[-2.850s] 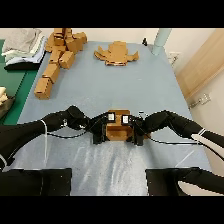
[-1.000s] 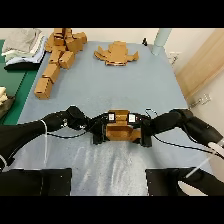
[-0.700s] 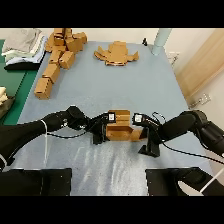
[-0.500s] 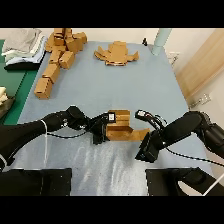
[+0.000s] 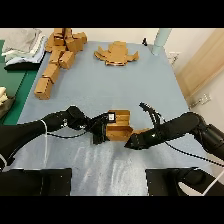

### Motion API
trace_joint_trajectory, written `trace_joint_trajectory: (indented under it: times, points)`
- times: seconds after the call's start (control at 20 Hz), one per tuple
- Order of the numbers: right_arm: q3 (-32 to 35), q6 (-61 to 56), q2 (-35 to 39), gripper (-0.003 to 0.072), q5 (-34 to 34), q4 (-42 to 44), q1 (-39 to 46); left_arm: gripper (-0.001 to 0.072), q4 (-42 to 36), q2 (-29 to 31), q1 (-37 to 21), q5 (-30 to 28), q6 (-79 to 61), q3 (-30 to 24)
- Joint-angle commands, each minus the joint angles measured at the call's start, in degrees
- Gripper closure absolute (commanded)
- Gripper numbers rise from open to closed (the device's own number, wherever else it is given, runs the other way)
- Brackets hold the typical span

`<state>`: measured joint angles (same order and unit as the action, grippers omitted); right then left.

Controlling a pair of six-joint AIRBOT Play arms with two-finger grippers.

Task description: Fold the box.

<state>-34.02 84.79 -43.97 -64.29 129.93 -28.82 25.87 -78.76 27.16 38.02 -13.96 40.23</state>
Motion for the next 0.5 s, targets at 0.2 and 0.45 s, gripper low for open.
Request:
trace_joint_trajectory:
  times: [0.2,0.45]
  points:
    - [-12.0,4.3,-15.0,0.0684,13.0,-0.7,6.0,0.0187,0.0,0.0,0.0,0.0,0.0,0.0]
    - [-19.4,16.9,-30.2,0.0685,8.3,-0.7,8.9,0.0187,0.0,0.0,0.0,0.0,0.0,0.0]
